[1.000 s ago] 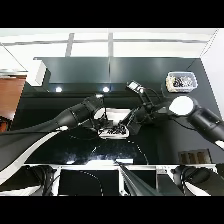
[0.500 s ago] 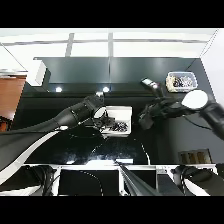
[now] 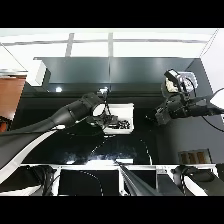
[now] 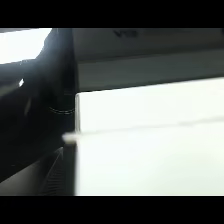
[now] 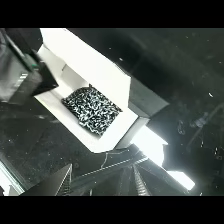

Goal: Fold the box and place the chain.

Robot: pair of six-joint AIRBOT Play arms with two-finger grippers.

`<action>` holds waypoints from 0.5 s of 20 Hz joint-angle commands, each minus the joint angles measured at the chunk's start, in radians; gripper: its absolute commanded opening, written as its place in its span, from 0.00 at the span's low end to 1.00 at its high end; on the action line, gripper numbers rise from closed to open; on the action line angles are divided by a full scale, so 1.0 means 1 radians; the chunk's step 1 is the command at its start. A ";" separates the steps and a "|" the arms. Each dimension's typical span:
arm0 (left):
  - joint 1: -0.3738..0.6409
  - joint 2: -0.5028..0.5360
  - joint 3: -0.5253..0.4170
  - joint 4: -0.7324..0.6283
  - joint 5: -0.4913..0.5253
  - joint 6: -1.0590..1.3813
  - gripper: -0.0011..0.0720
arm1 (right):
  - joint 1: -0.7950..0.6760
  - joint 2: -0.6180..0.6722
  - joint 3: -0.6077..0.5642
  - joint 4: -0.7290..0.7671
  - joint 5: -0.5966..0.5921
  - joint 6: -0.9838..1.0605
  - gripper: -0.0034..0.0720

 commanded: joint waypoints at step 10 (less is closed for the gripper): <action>0.371 0.374 -0.138 -0.364 -0.100 0.906 0.71 | -0.007 0.005 0.000 -0.004 -0.022 -0.008 0.65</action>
